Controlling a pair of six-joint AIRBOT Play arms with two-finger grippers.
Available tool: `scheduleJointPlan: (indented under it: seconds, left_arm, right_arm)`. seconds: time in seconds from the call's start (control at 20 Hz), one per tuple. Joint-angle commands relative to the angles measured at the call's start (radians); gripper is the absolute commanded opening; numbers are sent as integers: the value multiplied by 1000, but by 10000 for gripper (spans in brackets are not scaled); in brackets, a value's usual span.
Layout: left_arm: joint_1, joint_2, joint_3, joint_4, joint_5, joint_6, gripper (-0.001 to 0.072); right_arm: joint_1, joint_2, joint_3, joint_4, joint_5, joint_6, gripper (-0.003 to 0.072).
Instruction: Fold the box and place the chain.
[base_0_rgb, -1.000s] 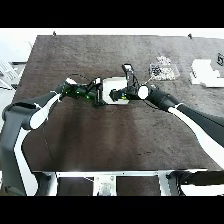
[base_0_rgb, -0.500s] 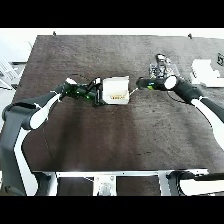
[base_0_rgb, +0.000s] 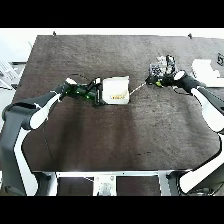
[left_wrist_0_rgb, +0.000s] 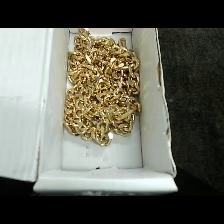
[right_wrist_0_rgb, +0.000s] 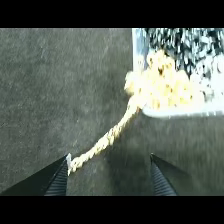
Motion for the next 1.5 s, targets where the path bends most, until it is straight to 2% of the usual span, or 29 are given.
scheduleJointPlan:
  seconds: [0.0, 0.05, 0.15, 0.2, 0.25, 0.3, 0.4, 0.45, 0.55, 0.65, 0.8, 0.9, 1.1, 1.25, 1.45]
  left_arm:
    - [0, 1, 0, 0, 0, 0, 471]
    - [0, 1, 0, 0, 0, 0, 471]
    - [0, 1, 0, 0, 1, 0, 471]
    - [0, 1, 0, 0, 0, 0, 471]
    - [1, 1, 0, 0, 0, 0, 471]
    - [0, 1, 0, 0, 0, 0, 471]
    - [1, 1, 0, 0, 0, 0, 471]
    - [0, 1, 0, 0, 0, 0, 471]
    - [0, 1, 0, 0, 0, 0, 471]
    - [0, 1, 0, 0, 0, 0, 471]
    - [0, 1, 0, 0, 0, 0, 471]
    - [0, 1, 0, 0, 0, 0, 471]
    - [1, 1, 0, 0, 0, 0, 471]
    - [0, 1, 0, 0, 0, 0, 471]
    - [0, 1, 0, 0, 0, 0, 471]
  right_arm:
    - [-42, -79, 109, 162, 136, -154, 527]
    - [-51, -85, 111, 196, 138, -175, 494]
    - [-63, -100, 116, 238, 150, -190, 493]
    - [-70, -105, 116, 261, 164, -218, 471]
    - [-76, -111, 117, 281, 173, -234, 418]
    - [-79, -117, 117, 295, 174, -239, 346]
    - [-80, -137, 117, 298, 172, -238, 71]
    - [-80, -147, 117, 299, 168, -238, 9]
    - [-81, -139, 117, 299, 172, -236, 6]
    - [-80, -71, 116, 298, 211, -218, 5]
    - [-53, 153, 106, 274, 231, -209, 4]
    - [-14, 326, 103, 172, 222, -163, 4]
    - [101, 604, 104, -141, 201, -12, 3]
    - [206, 725, 104, -306, 201, 70, 4]
    - [377, 800, 104, -378, 158, 70, 4]
